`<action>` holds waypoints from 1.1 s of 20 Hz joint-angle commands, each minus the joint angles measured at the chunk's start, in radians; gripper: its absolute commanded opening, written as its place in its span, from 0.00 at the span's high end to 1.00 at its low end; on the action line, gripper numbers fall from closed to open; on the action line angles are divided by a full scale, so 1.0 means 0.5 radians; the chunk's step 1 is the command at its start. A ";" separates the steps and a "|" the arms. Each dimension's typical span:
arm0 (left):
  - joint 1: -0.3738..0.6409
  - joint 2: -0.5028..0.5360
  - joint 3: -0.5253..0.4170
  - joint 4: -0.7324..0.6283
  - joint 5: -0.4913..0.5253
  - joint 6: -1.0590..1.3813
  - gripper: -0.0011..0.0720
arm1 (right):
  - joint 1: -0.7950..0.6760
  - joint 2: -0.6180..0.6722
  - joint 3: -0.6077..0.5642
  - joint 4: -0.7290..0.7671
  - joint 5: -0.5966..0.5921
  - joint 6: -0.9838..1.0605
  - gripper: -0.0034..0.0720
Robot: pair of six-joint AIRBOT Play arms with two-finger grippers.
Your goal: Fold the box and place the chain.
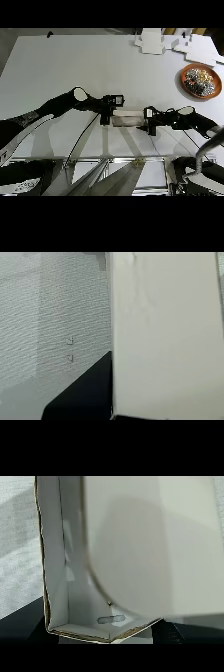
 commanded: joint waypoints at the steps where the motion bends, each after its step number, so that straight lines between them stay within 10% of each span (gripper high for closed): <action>1: -0.001 0.002 0.002 0.000 0.002 -0.001 0.97 | 0.002 -0.002 -0.001 -0.027 -0.002 -0.001 0.50; 22: -0.001 0.002 0.002 -0.089 0.024 0.000 0.97 | 0.002 -0.002 -0.001 -0.026 -0.002 -0.002 0.50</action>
